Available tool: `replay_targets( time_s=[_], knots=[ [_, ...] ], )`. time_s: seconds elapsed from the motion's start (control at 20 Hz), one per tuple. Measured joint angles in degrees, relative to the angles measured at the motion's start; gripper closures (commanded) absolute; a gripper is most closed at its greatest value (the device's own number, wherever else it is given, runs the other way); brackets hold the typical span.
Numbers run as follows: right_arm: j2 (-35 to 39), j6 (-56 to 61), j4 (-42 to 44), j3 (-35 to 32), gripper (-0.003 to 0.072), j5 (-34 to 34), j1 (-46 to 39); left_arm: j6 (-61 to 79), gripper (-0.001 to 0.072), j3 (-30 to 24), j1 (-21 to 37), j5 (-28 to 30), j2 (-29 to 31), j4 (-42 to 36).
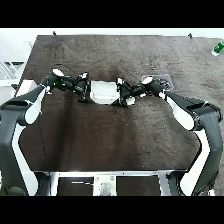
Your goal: Fold the box and place the chain.
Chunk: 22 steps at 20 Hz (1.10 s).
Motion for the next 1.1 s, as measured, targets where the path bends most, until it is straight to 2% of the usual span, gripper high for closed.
replay_targets(
  time_s=[1.1],
  knots=[
    [0.0,0.0,0.0,0.0,0.0113,-0.2,0.0,-2.3,0.0004,0.8,-0.7,0.4,-0.3,2.0]
  ],
)
